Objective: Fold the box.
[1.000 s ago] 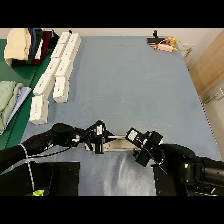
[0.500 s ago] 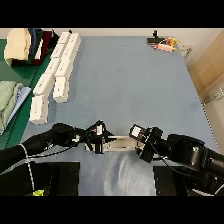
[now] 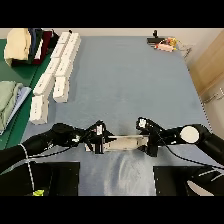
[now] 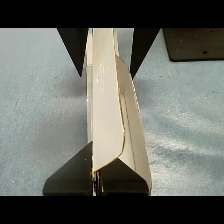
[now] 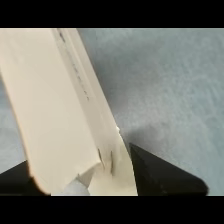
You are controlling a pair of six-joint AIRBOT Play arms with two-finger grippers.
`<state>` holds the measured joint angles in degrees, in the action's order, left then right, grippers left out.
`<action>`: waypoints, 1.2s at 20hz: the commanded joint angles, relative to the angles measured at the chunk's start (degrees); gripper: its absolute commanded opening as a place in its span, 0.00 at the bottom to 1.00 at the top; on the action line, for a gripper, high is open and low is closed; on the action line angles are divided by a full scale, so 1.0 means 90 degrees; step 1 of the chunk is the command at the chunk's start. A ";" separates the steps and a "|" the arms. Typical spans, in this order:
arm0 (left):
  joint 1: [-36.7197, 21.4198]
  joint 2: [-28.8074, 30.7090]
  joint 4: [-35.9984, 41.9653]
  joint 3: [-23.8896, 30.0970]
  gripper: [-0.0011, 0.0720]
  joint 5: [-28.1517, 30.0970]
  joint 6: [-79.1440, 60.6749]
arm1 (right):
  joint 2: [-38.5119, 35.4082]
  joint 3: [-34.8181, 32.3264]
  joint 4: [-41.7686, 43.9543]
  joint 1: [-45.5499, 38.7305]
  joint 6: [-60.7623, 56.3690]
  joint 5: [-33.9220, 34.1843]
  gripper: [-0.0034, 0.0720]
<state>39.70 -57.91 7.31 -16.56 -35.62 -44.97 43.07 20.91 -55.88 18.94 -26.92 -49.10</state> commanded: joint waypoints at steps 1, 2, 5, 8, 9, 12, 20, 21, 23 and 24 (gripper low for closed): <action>-0.0005 0.0005 -0.0002 -0.0007 0.03 0.0000 -0.0002 | 0.0440 -0.0002 0.1001 -0.0374 0.1239 -0.0262 1.00; -0.0005 0.0005 -0.0002 -0.0007 0.03 0.0000 -0.0002 | 0.0495 -0.0002 0.1010 -0.0374 0.1236 -0.0260 1.00; -0.0005 0.0005 -0.0002 -0.0005 0.03 0.0000 -0.0002 | 0.0495 -0.0002 0.1027 -0.0374 0.1197 -0.0277 1.00; -0.0005 0.0005 -0.0002 -0.0007 0.03 0.0000 -0.0002 | 0.0454 0.0000 0.1027 -0.0372 0.1146 -0.0311 0.99; -0.0005 0.0005 -0.0002 -0.0007 0.03 0.0000 -0.0002 | 0.0406 -0.0002 0.1022 -0.0374 0.1146 -0.0357 0.99; -0.0005 0.0005 -0.0002 -0.0007 0.03 0.0000 -0.0002 | 0.0335 -0.0002 0.0959 -0.0374 0.1149 -0.0379 0.99; -0.0005 0.0005 -0.0002 -0.0007 0.03 0.0000 -0.0002 | 0.0986 -0.0002 0.1598 -0.0374 0.2385 -0.0420 0.99; -0.0005 0.0005 -0.0002 -0.0007 0.03 0.0000 -0.0002 | 0.1003 -0.0002 0.1588 -0.0374 0.2380 -0.0498 0.99; -0.0005 0.0005 -0.0002 -0.0007 0.03 0.0000 -0.0002 | 0.0959 -0.0002 0.1515 -0.0374 0.2373 -0.0607 0.99; -0.0005 0.0005 -0.0002 -0.0007 0.03 0.0000 -0.0002 | 0.0940 -0.0002 0.1520 -0.0374 0.2353 -0.0663 0.99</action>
